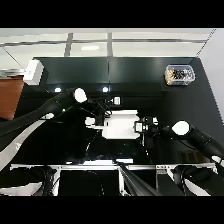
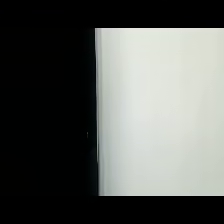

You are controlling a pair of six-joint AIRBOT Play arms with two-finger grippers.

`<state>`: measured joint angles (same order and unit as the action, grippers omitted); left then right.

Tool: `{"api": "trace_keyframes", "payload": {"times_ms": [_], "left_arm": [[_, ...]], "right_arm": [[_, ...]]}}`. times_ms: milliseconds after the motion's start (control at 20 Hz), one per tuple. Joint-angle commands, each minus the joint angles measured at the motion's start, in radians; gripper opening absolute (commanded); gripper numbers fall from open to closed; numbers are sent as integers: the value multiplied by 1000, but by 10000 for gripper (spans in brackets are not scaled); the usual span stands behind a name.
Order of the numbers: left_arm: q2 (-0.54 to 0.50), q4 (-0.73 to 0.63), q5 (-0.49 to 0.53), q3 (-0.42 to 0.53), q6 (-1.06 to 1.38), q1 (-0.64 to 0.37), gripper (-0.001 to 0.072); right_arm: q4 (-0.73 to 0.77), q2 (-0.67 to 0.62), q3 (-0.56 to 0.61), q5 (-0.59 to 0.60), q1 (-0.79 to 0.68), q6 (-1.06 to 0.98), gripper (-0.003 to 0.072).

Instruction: Fold the box and place the chain.

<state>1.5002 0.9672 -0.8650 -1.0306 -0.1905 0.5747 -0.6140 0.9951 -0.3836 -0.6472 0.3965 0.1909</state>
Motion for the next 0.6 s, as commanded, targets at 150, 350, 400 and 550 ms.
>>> {"api": "trace_keyframes", "payload": {"times_ms": [150, 350, 400, 550], "left_arm": [[1, 1, -3, 1, 0, 0, 27], [1, 1, -3, 1, 0, 0, 27], [1, 1, -3, 1, 0, 0, 27], [1, 1, -3, 1, 0, 0, 27]], "right_arm": [[38, 0, -65, -5, -6, 12, 703], [85, 0, -92, -3, -55, 38, 703], [82, 1, -94, -2, -60, 44, 704], [82, 1, -94, 26, -107, 44, 703]]}}
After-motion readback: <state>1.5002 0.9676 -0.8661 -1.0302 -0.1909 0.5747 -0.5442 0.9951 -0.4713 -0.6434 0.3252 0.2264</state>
